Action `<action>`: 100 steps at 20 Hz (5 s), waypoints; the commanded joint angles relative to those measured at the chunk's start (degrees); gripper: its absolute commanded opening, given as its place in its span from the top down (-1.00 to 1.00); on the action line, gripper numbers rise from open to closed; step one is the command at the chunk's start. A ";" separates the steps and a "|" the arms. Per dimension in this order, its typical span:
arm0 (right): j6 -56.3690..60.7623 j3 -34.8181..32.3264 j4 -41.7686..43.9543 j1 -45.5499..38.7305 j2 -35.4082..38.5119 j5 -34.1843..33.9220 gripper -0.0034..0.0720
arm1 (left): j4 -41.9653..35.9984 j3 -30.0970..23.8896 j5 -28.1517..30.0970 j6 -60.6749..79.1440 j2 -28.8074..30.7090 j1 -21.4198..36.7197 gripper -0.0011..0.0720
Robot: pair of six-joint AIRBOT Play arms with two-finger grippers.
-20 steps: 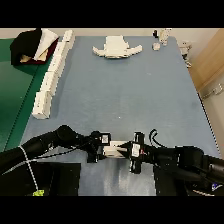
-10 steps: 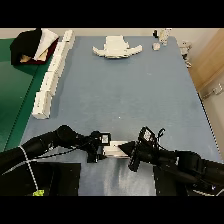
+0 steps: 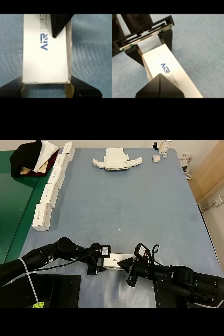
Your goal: Fold the box.
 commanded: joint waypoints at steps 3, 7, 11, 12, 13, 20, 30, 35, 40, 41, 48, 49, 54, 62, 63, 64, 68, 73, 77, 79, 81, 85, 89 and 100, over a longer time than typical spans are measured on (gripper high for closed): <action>0.44 -0.17 0.22 0.46 -1.99 0.24 0.90 | -0.02 0.00 -0.02 -0.04 -0.02 0.02 -0.42; 0.42 -0.28 0.20 0.46 -1.99 0.17 0.90 | -0.04 0.00 -0.02 -0.04 -0.02 0.02 -0.42; 0.42 -0.28 0.20 0.46 -1.99 -0.04 0.90 | -0.04 0.00 -0.02 -0.04 -0.02 0.02 -0.43; 0.42 -0.28 0.20 0.46 -1.99 -0.04 0.90 | -0.04 0.00 -0.02 -0.04 -0.02 0.02 -0.42; 0.42 -0.28 0.20 0.46 -1.99 -0.04 0.90 | -0.04 0.00 -0.02 -0.04 -0.02 0.02 -0.42; 0.35 0.50 -2.56 0.39 1.77 -0.17 0.75 | -0.04 0.00 -0.02 -0.04 -0.02 0.02 -0.43; -3.67 12.20 -12.17 -6.64 2.40 -20.98 0.78 | -0.04 0.00 -0.02 -0.04 -0.02 0.02 -0.42; 0.96 25.66 -17.75 -18.53 2.29 -45.55 0.88 | -0.04 0.00 -0.02 -0.02 -0.02 0.02 -0.42; 3.45 36.09 -18.05 -32.26 -0.48 -57.37 0.88 | -0.04 0.00 -0.02 -0.04 -0.02 0.02 -0.42; 3.45 37.75 -18.05 -34.56 -2.32 -59.54 0.88 | -0.04 0.00 -0.02 -0.04 -0.02 0.02 -0.42; 8.57 47.10 -17.59 -43.60 -21.29 -75.41 0.88 | -0.04 0.00 -0.02 -0.02 -0.02 0.02 -0.42; 9.51 48.06 -17.25 -43.80 -23.85 -77.53 0.88 | -0.04 0.00 -0.02 -0.04 -0.02 0.02 -0.42; 11.58 49.11 -12.63 -43.89 -29.33 -77.64 0.87 | -0.04 0.00 -0.02 -0.04 -0.02 0.02 -0.42; 11.54 49.11 -11.82 -43.89 -29.38 -77.59 0.87 | -0.94 0.61 3.48 -12.46 0.44 0.07 -0.43; 11.54 49.11 -11.82 -43.89 -29.38 -77.59 0.87 | 0.17 0.94 5.20 -16.98 1.18 0.09 -0.42; 11.54 49.11 -11.82 -43.89 -29.38 -77.59 0.87 | 1.36 1.11 6.01 -20.13 2.27 0.48 -0.42; 11.54 49.11 -11.82 -43.89 -29.38 -77.59 0.87 | 8.13 1.31 9.29 -34.97 7.45 8.07 -0.42; 11.54 49.11 -11.82 -43.89 -29.38 -77.59 0.87 | 15.50 6.99 17.05 -48.39 5.44 24.04 -0.42; 11.54 49.11 -11.82 -43.89 -29.38 -77.59 0.87 | 15.87 17.99 18.27 -48.50 -7.52 32.46 -0.42; 11.54 49.11 -11.82 -43.89 -29.38 -77.59 0.87 | 15.85 24.15 17.97 -51.36 -15.26 35.91 -0.42; 11.54 49.11 -11.82 -43.89 -29.38 -77.59 0.87 | 15.87 30.62 17.90 -52.83 -22.18 38.42 -0.42; 11.54 49.11 -11.82 -43.89 -29.38 -77.59 0.87 | 16.55 43.50 17.57 -52.85 -33.22 39.82 -0.42; 11.54 49.11 -11.82 -43.89 -29.38 -77.59 0.87 | 17.00 55.36 16.96 -57.64 -43.36 40.63 -0.42; 11.54 49.11 -11.82 -43.89 -29.38 -77.59 0.87 | 37.75 72.48 8.37 -74.03 -52.98 45.05 -0.42</action>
